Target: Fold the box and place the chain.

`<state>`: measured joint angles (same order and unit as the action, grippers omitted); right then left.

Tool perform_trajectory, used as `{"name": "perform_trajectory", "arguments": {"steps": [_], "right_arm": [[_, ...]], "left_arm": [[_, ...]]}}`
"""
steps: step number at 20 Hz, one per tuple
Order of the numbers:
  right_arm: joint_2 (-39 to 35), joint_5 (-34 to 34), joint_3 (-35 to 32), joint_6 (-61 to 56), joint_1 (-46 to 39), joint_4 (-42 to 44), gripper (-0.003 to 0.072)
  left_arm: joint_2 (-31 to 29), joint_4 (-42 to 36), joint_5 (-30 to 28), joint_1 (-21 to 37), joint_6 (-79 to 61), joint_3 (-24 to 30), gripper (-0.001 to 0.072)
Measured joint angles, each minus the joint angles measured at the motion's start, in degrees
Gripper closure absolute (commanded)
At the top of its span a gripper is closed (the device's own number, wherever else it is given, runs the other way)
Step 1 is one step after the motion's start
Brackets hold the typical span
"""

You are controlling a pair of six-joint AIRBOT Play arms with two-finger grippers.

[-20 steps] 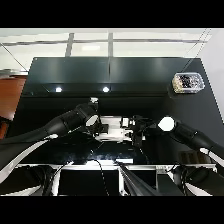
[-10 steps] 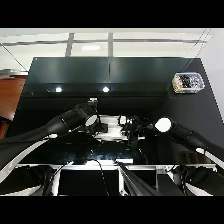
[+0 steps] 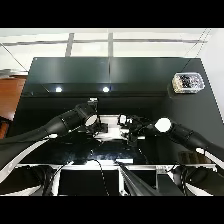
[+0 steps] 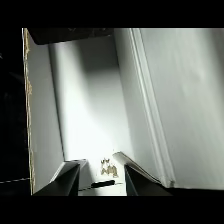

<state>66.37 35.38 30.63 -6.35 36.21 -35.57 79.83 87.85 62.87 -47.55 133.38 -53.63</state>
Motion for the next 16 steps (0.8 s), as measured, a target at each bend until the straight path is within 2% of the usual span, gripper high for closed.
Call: {"name": "perform_trajectory", "arguments": {"steps": [2, 3, 5, 8, 11, 14, 16], "right_arm": [[0.0, -0.5, 0.0, -0.09, 0.0, -0.02, 0.0615], [-0.02, -0.52, 0.0, -0.11, 0.0, 0.02, 0.0663], [-0.59, -0.61, 0.0, -1.99, -0.22, -0.37, 0.0665], [-2.01, 1.66, 0.39, -13.53, -3.08, -4.61, 0.0664], [-2.78, 11.13, 3.56, -29.64, -10.69, -9.73, 0.0664], [-3.26, 22.82, 7.69, -43.82, -22.25, -12.15, 0.0664], [-3.41, 27.36, 8.31, -50.77, -29.55, -13.46, 0.0663]], "left_arm": [[0.0, -0.04, 0.04, 0.0, 0.0, 0.0, 0.0677], [0.0, -0.09, -0.15, 0.0, 0.0, 0.0, 0.0677], [0.0, -0.13, -0.26, 0.0, 0.0, 0.0, 0.0677], [0.02, -0.11, -0.24, 0.0, 0.04, 0.0, 0.0678], [0.07, -0.09, 0.28, 0.0, 0.11, 0.0, 0.0678], [0.04, 0.24, 0.26, 0.0, 0.28, 0.0, 0.0677], [0.07, 0.66, 0.24, 0.0, 0.31, 0.0, 0.0677]]}}
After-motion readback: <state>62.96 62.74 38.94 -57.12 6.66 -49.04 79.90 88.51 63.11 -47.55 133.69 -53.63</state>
